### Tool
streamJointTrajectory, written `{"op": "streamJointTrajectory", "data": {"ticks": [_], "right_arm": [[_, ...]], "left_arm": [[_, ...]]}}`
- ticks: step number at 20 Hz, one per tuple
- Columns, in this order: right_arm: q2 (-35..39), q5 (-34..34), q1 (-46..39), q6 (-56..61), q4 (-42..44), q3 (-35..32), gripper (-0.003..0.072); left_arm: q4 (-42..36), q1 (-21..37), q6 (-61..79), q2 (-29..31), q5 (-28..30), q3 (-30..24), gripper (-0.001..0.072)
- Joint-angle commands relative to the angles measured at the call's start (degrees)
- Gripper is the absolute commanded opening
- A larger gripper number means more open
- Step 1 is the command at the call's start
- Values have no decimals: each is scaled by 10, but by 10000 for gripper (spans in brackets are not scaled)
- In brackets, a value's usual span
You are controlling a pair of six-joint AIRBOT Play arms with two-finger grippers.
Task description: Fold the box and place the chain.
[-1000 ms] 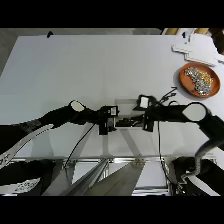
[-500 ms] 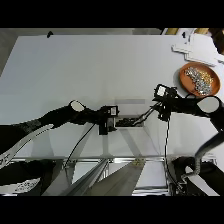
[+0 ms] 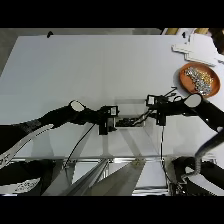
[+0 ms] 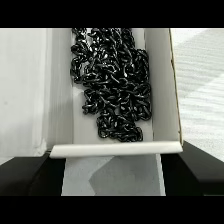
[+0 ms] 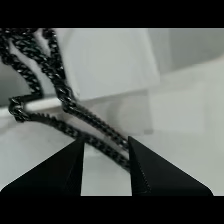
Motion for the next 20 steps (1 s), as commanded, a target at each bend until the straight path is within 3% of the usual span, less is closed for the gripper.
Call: {"op": "streamJointTrajectory", "data": {"ticks": [1, 2, 5, 10, 14, 20], "right_arm": [[-34, 0, 20, -24, 9, 0, 280], [-39, -8, 23, -24, 9, 0, 253], [-39, -17, 23, -15, 4, 0, 22], [5, -1, 23, 84, -32, 0, 21], [101, 24, 25, 125, -17, 0, 21], [206, 33, 127, 132, 40, 0, 21]], "left_arm": [[0, 0, 0, 0, 0, 0, 141], [0, 0, 0, 0, 0, 0, 141], [0, 0, 0, 0, 0, 0, 141], [0, 0, 0, 0, 0, 0, 141], [0, 0, 0, 0, 0, 0, 141], [0, 0, 0, 0, 0, 0, 141]]}}
